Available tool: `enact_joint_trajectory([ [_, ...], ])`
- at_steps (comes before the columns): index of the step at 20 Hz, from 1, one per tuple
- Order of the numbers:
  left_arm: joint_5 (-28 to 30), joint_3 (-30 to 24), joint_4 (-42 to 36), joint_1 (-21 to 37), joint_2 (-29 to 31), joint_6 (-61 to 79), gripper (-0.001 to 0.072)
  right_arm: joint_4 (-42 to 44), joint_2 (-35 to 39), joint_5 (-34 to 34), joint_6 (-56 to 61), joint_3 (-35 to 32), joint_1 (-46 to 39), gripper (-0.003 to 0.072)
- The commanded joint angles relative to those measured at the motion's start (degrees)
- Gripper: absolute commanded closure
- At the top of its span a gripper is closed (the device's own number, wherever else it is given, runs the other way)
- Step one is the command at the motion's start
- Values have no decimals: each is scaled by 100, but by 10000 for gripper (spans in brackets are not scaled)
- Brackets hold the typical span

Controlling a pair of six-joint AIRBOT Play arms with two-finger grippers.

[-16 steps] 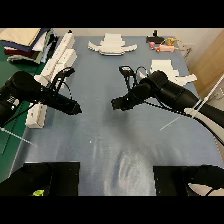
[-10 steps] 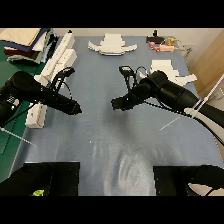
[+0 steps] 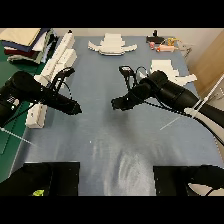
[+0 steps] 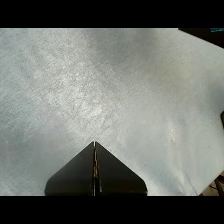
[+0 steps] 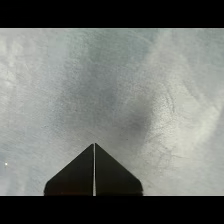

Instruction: Fold the box.

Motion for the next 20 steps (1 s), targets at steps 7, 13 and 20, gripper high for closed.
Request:
enact_joint_trajectory([
  [7, 0, -2, 0, 0, 2, 4, 696, -188, -4, 334, 7, 22, -33, 684],
  [13, 0, -2, 2, 0, 2, 2, 696, -822, -236, -437, -509, 1272, -3021, 394],
  [20, 0, -2, 0, 0, 2, 4, 696, 1071, -2055, -72, -1827, 3101, -6406, 204],
])
